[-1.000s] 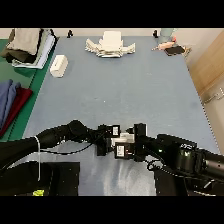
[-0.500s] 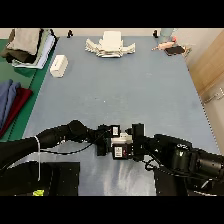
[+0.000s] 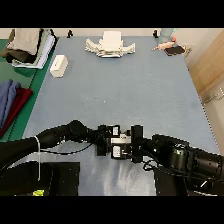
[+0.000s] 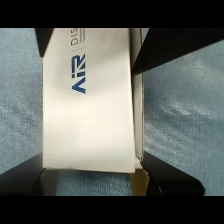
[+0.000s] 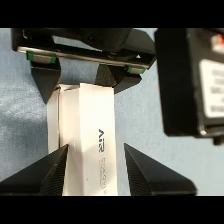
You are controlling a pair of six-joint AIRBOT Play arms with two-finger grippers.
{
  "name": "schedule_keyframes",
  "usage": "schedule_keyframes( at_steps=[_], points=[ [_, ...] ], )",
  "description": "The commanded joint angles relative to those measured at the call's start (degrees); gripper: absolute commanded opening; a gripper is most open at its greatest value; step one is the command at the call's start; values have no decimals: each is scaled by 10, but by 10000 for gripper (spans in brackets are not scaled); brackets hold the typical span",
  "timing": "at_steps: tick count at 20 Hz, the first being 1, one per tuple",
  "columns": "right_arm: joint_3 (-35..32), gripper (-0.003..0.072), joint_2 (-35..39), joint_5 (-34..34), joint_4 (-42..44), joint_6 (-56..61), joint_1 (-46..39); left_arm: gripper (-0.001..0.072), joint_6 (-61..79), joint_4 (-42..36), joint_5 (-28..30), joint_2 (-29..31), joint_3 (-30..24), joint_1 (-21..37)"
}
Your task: Fold the box.
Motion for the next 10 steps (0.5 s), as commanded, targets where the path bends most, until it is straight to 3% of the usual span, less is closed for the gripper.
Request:
schedule_keyframes(
  at_steps=[1, 10],
  points=[
    [0, 501, 0, 3, 17, -3, 1, 520, -1, -1, 1, 0, 0, 0],
    [1, 503, 20, 9, 17, -3, 1, 520, -1, -1, 1, 0, 0, 0]
  ],
)
